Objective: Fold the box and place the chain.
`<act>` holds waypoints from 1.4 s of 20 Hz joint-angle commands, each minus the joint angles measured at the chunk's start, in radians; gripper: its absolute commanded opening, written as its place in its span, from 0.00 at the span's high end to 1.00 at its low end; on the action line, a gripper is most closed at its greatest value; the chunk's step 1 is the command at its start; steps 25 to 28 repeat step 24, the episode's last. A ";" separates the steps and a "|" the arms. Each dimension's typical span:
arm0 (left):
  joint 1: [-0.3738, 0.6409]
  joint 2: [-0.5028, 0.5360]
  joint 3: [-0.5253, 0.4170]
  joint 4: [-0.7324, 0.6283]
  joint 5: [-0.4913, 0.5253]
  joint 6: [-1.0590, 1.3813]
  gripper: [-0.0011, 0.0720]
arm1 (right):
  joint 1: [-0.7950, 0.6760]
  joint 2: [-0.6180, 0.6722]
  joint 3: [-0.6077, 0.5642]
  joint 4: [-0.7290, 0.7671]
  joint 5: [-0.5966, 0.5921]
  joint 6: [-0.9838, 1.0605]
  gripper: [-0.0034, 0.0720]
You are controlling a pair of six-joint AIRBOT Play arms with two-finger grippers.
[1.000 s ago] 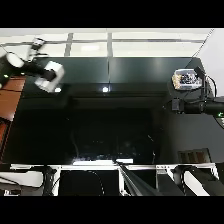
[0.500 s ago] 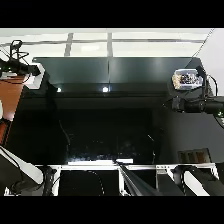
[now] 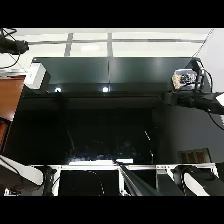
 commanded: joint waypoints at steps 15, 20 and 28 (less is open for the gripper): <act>-0.211 1.215 -1.510 -0.026 0.385 -0.026 0.94 | 0.077 -0.053 -0.135 -0.349 -0.223 0.043 0.93; -0.210 1.215 -1.510 -0.026 0.388 -0.026 0.94 | 0.077 -0.053 -0.135 -0.349 -0.223 0.043 0.93; -0.210 1.215 -1.510 -0.026 0.388 -0.026 0.94 | 0.077 -0.053 -0.135 -0.349 -0.222 0.043 0.93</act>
